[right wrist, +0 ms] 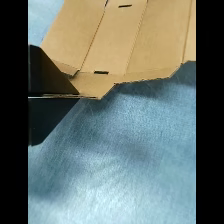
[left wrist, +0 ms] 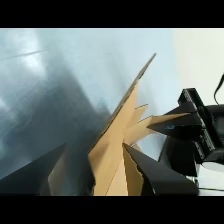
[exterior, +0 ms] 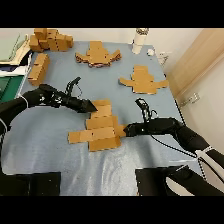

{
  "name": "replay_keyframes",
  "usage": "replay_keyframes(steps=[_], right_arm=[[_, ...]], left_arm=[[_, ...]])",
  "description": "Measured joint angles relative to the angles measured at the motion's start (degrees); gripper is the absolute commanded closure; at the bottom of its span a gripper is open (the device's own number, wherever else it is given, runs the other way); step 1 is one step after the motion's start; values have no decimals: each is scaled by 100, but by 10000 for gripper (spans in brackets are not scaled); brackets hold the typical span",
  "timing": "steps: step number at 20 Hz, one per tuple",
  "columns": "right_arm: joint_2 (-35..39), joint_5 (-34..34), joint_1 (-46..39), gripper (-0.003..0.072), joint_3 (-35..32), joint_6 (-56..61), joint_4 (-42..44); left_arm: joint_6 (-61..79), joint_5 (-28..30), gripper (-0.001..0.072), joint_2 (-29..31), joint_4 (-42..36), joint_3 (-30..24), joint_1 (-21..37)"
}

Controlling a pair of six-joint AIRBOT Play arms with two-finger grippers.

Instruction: Fold the box.

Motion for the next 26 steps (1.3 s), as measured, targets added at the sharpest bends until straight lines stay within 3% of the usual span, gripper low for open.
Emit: replay_keyframes(steps=[1,2,3,7,17,18,19,26], right_arm=[[-2,2,0,686,-9,0,-13],[-9,2,0,686,-13,0,-17],[-13,4,0,686,-20,-2,-28],[-79,26,-2,686,-26,-2,-46],[-214,4,-2,686,-31,-13,-55],[-216,-9,-2,686,-31,-20,-52],[-221,-26,-2,685,-31,-31,-52],[-229,-162,4,685,-42,-63,-42]], left_arm=[[17,-157,198,-109,7,103,-26],[26,-326,350,-205,42,181,-44],[37,-507,429,-289,81,245,-59],[96,-890,428,-461,260,356,-90],[431,-914,429,-529,151,448,-118],[446,-909,501,-529,118,461,-118],[459,-909,656,-529,109,466,-118],[595,-887,667,-531,72,490,-177]])
